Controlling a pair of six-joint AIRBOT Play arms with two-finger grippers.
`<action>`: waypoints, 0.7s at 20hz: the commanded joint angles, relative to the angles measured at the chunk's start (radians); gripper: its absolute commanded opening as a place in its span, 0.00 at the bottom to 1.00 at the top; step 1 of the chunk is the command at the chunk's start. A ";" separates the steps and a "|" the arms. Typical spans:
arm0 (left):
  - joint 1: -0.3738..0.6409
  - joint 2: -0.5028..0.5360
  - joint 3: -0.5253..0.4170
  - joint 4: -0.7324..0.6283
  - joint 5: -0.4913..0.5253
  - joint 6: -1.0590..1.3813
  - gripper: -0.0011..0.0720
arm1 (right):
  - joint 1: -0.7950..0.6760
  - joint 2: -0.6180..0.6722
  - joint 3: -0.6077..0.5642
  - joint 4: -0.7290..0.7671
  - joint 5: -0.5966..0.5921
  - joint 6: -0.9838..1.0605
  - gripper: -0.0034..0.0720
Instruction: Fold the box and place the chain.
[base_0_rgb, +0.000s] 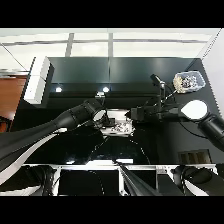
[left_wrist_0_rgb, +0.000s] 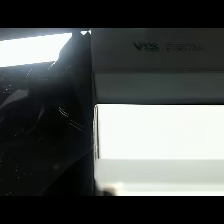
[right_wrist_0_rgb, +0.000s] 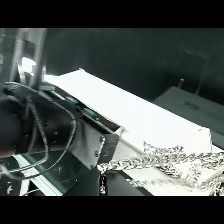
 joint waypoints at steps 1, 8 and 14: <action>0.000 0.000 0.000 0.000 0.000 0.000 0.05 | 0.006 -0.029 -0.006 -0.001 -0.027 0.000 0.07; 0.000 0.000 0.000 0.000 0.000 0.000 0.06 | -0.022 -0.027 -0.003 -0.005 0.002 0.001 0.40; 0.000 0.000 0.000 0.000 0.000 0.000 0.06 | -0.412 -0.005 0.001 -0.330 0.103 0.024 0.40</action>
